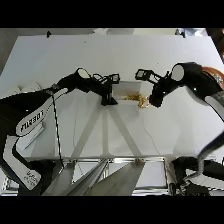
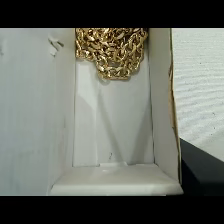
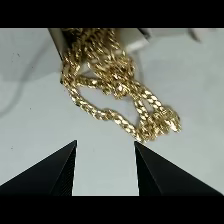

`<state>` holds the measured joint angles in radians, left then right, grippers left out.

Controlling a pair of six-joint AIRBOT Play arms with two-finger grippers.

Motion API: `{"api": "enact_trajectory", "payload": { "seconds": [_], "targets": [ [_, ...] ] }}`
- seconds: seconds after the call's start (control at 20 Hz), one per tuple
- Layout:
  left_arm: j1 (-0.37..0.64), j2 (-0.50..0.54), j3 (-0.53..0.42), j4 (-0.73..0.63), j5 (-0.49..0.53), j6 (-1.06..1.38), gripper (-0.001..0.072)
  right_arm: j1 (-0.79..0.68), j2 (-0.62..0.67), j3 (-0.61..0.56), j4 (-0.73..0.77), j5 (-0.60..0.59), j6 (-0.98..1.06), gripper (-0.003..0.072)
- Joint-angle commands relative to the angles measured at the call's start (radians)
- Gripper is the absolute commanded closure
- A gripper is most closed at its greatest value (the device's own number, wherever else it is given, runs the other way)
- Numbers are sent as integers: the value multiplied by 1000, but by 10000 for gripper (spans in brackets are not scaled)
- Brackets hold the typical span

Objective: Fold the box and place the chain.

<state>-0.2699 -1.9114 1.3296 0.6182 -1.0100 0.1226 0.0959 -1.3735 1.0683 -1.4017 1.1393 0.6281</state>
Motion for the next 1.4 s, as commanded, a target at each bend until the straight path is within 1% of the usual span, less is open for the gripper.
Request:
{"api": "enact_trajectory", "payload": {
  "seconds": [0.0,0.05,0.1,0.15,0.25,0.3,0.4,0.45,0.5,0.55,0.65,0.75,1.15,1.25,1.35],
  "targets": [
    [0,0,1,0,0,0,291,-7,-89,-6,97,-38,-126,268],
    [0,0,1,0,0,0,291,-6,-116,-6,114,-61,-137,267],
    [0,0,1,0,0,0,291,-7,-140,-6,127,-87,-139,251],
    [0,0,1,0,0,0,291,-6,-161,-6,128,-112,-140,210],
    [0,0,1,0,0,0,291,-7,-195,-6,126,-148,-139,211],
    [0,0,1,0,0,0,291,-7,-209,-6,126,-158,-139,234],
    [0,0,1,0,0,0,291,-6,-224,-6,120,-157,-139,347],
    [0,0,1,0,0,0,291,-7,-224,-6,114,-156,-136,427],
    [0,0,1,0,0,0,291,-7,-222,-6,114,-153,-128,545],
    [0,0,1,1,0,0,291,-6,-219,-6,115,-146,-128,604],
    [0,0,1,0,0,0,291,-7,-198,-6,114,-147,-127,655],
    [0,0,1,0,0,0,291,-7,-150,-4,115,-180,-128,676],
    [0,0,1,0,0,0,291,-7,108,-2,114,-251,-128,677],
    [0,0,1,0,0,0,291,-7,144,-2,112,-264,-127,677],
    [0,0,1,0,0,0,291,-7,151,-2,92,-252,-127,677]
  ]
}}
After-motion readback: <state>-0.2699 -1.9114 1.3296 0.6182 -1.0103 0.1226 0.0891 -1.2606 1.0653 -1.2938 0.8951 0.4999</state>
